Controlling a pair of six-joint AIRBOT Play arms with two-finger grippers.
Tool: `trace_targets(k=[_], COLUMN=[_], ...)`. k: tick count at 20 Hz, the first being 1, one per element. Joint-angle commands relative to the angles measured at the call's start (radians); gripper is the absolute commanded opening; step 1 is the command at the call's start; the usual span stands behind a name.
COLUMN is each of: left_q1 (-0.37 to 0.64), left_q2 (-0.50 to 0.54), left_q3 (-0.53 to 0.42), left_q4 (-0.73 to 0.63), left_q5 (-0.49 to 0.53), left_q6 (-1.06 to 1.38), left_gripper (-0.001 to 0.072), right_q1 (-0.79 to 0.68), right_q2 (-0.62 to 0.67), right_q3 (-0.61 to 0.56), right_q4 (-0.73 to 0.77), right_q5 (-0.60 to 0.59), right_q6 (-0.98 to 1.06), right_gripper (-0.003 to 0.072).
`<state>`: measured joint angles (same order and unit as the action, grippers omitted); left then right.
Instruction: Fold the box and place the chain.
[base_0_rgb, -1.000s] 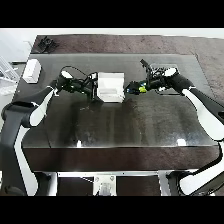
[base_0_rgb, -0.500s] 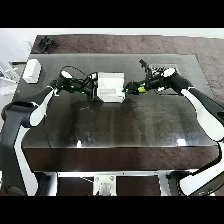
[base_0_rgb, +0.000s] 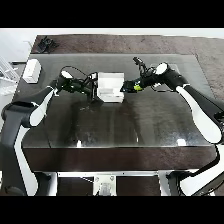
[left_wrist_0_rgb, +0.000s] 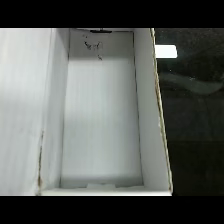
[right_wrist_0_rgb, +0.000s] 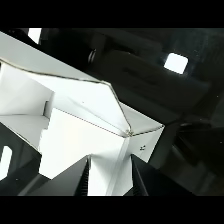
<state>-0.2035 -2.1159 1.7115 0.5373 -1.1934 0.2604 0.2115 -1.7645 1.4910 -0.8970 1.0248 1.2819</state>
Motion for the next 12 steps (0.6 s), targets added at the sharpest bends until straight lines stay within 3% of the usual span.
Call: trace_targets(k=[1, 2, 12], left_q1=[0.000, 0.000, 0.000], left_q2=[0.000, 0.000, 0.000], left_q3=[0.000, 0.000, 0.000], left_q4=[0.000, 0.001, 0.001], left_q5=[0.000, 0.000, -0.001], left_q6=[0.000, 0.000, -0.001], left_gripper=[0.0427, 0.0427, 0.0427], right_q1=[0.050, 0.064, 0.156], right_q2=[0.000, 0.000, 0.000], right_q3=[0.028, 0.028, 0.083], right_q4=[-0.165, -0.203, -0.445], right_q5=[-0.003, -0.003, -0.018], right_q6=[0.150, 0.183, 0.481], right_gripper=[0.0333, 0.0380, 0.0395])
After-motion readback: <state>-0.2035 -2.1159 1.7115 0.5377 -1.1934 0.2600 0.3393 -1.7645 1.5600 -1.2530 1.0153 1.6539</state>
